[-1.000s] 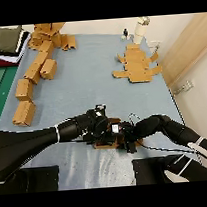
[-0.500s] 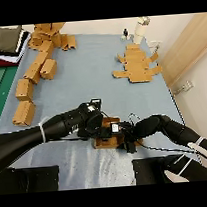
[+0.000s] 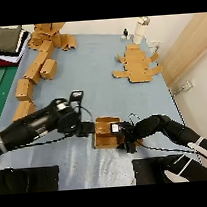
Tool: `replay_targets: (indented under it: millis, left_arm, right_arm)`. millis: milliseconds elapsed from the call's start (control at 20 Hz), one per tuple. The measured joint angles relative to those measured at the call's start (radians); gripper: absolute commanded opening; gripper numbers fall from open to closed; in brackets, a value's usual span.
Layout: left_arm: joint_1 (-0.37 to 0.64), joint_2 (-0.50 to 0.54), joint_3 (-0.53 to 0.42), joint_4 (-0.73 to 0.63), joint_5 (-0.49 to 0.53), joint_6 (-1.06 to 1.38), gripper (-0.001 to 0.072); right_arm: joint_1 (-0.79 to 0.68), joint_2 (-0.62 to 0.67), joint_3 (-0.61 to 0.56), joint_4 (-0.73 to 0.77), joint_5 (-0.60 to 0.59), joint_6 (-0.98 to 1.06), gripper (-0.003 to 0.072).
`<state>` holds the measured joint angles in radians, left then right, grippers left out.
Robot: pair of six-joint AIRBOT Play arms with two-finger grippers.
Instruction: Fold the box.
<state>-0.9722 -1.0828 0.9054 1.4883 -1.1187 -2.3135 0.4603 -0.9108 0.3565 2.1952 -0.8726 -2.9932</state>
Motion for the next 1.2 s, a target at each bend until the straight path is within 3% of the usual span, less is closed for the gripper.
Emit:
replay_targets:
  millis: [50,250,450,650,800,950,1050,1200]
  left_arm:
    - [0.016,0.043,-0.039,-0.007,0.013,0.018,0.0011]
    - [0.127,0.219,-0.238,-0.156,0.089,0.297,0.0011]
    - [0.271,0.293,-0.375,-0.485,0.089,0.69,0.001]
    - [0.323,0.314,-0.394,-0.672,0.153,0.774,0.0013]
    - [0.302,0.319,-0.386,-0.715,0.229,0.822,0.0011]
    - [0.288,0.321,-0.381,-0.731,0.26,1.061,0.0036]
    - [0.285,0.32,-0.38,-0.729,0.271,1.286,0.0699]
    - [0.281,0.294,-0.38,-0.721,0.292,1.596,0.0703]
  right_arm:
    - [0.0,0.0,0.0,0.0,0.0,0.0,0.05]
    - [0.0,0.0,0.0,0.0,0.0,0.0,0.05]
    - [0.0,0.0,0.0,0.0,0.0,0.0,0.05]
    - [0.0,0.0,0.0,0.0,0.0,0.0,0.05]
    - [0.0,0.0,0.0,0.0,-0.001,0.0,0.05]
    - [0.0,0.0,0.0,0.0,-0.001,0.0,0.05]
    - [0.0,0.0,0.0,0.0,-0.001,0.0,0.05]
    - [0.0,0.0,0.0,0.0,-0.001,0.0,0.05]
